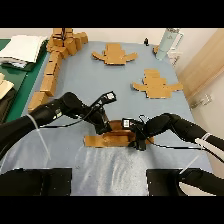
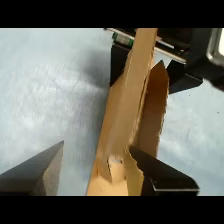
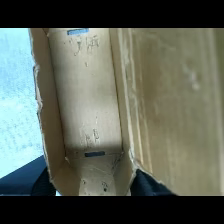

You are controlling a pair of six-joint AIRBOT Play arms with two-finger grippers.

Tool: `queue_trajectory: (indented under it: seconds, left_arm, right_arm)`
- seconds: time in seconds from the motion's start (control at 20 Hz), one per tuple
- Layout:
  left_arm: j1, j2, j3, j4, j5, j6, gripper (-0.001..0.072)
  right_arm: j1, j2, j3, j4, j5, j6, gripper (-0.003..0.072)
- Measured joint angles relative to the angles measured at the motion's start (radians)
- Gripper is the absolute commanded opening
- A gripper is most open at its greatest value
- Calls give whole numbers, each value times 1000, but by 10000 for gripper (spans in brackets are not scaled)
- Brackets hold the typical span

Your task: Fold the box.

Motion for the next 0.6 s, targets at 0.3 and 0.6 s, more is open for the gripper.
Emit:
queue_trajectory:
  seconds: [0.3, 0.6]
  left_arm:
    - [24, 115, -1, 162, -240, -519, 14]
    - [-30, 85, 7, -5, -131, -717, 14]
  right_arm:
    - [0, 0, 0, 0, 0, 0, 584]
    - [0, 0, 0, -1, -1, 0, 584]
